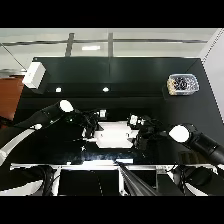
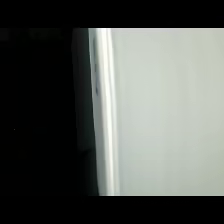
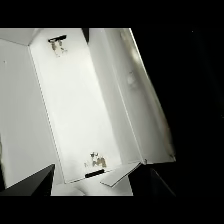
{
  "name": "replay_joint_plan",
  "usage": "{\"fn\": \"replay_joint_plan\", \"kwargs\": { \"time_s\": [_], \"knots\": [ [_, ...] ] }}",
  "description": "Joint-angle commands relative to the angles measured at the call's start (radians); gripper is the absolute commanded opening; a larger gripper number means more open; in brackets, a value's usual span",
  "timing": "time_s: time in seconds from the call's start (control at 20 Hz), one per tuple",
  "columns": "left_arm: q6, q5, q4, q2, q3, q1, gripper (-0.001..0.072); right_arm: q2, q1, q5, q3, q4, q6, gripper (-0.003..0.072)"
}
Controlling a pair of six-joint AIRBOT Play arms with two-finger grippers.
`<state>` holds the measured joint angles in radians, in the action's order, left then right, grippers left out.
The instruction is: Fold the box and place the chain.
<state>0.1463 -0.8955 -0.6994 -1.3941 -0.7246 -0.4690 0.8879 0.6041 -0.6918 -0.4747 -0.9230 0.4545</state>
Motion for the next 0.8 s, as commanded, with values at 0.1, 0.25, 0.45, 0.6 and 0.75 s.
{"fn": "replay_joint_plan", "kwargs": {
  "time_s": [0.1, 0.25, 0.45, 0.6, 0.75],
  "knots": [
    [-0.001, 0.001, 0.001, 0.001, -0.001, 0.0, 0.0026, -0.024, 0.002, -0.079, -0.018, -0.052, 0.024, 0.0692],
    [-0.001, 0.001, 0.001, 0.001, -0.001, 0.0, 0.0026, -0.054, 0.003, -0.249, -0.026, -0.07, 0.024, 0.0692],
    [-0.001, 0.002, 0.001, 0.001, -0.001, 0.0, 0.0026, -0.059, 0.066, -0.313, -0.024, -0.067, 0.024, 0.0692],
    [-0.001, 0.002, 0.001, 0.001, -0.001, 0.0, 0.0026, -0.053, 0.105, -0.218, -0.019, -0.083, 0.023, 0.0692],
    [-0.001, 0.002, 0.001, 0.001, -0.001, 0.0, 0.0026, -0.051, 0.133, -0.146, 0.004, -0.066, -0.056, 0.0692]
  ]
}}
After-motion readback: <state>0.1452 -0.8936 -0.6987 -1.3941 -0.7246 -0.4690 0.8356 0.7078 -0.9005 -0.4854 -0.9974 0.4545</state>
